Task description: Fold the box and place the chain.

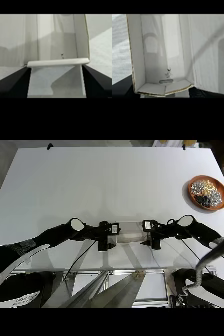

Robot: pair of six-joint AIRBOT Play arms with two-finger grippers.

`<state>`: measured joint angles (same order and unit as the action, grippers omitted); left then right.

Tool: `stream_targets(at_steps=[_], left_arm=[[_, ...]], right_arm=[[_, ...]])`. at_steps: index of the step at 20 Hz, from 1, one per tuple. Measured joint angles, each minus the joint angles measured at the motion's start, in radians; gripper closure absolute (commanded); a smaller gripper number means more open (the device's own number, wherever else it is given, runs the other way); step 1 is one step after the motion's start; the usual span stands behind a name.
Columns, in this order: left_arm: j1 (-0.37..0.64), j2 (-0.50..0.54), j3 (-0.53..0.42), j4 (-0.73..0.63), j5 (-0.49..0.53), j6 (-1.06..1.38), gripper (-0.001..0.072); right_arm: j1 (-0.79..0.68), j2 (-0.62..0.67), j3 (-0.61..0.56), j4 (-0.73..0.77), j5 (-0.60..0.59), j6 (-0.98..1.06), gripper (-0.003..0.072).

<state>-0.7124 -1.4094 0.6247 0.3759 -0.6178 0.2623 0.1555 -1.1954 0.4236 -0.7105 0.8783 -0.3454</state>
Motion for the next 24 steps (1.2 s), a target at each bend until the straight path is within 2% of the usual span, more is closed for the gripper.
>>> stream_targets(at_steps=[20,22,24], left_arm=[[-0.006,-0.029,0.002,-0.149,0.022,0.132,0.0015],[-0.006,-0.037,0.002,-0.156,0.022,0.142,0.0080],[-0.006,-0.043,0.002,-0.166,0.018,0.165,0.0081]], right_arm=[[0.000,0.000,0.000,0.000,0.000,0.000,0.0270],[0.000,0.000,0.000,0.000,0.000,0.000,0.0270],[0.000,0.000,0.000,0.000,0.000,0.000,0.0270]])
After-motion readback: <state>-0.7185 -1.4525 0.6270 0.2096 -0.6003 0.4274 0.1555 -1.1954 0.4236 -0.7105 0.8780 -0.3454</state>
